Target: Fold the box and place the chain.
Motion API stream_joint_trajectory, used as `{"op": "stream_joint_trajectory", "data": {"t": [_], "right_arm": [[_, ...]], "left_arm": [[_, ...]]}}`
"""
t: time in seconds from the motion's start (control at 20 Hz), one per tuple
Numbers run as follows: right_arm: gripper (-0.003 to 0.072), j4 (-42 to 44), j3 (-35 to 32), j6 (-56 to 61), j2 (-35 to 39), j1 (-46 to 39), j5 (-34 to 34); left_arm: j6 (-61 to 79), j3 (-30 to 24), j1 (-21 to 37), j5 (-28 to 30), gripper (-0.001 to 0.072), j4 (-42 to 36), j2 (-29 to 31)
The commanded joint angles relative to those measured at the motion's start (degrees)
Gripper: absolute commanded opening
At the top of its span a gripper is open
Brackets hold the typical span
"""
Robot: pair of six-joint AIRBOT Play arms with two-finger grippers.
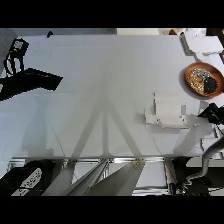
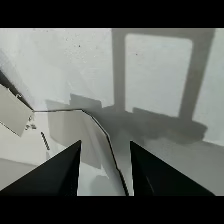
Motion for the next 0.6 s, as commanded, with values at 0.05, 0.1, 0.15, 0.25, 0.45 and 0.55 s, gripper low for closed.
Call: {"op": "stream_joint_trajectory", "data": {"t": [0.05, 0.1, 0.15, 0.25, 0.45, 0.55], "right_arm": [[0.0342, 2.1, 0.0, -1.0, -2.8, 0.0, 1.3], [0.0289, 1.8, 0.0, -1.0, -3.0, 0.0, 1.9], [0.0245, 1.7, 0.0, -1.1, -3.3, 0.0, 2.5], [0.0108, 1.8, 0.0, -1.2, -3.5, 0.0, 2.7], [0.0013, 3.2, 0.0, -4.2, -3.5, 0.0, 3.0], [0.0012, 5.1, 0.0, -7.4, -3.5, 0.4, 4.4]], "left_arm": [[0.0, 0.0, 0.0, 0.0, 0.0699, 0.0, 0.0], [0.0, 0.0, 0.0, 0.0, 0.0699, 0.0, 0.0], [0.0, 0.0, 0.0, 0.0, 0.0699, 0.0, 0.0], [0.0, 0.0, 0.0, 0.0, 0.0699, 0.0, 0.0], [0.0, 0.0, 0.0, 0.0, 0.0699, 0.0, 0.0], [0.0, 0.0, 0.0, 0.0, 0.0699, 0.0, 0.0]]}}
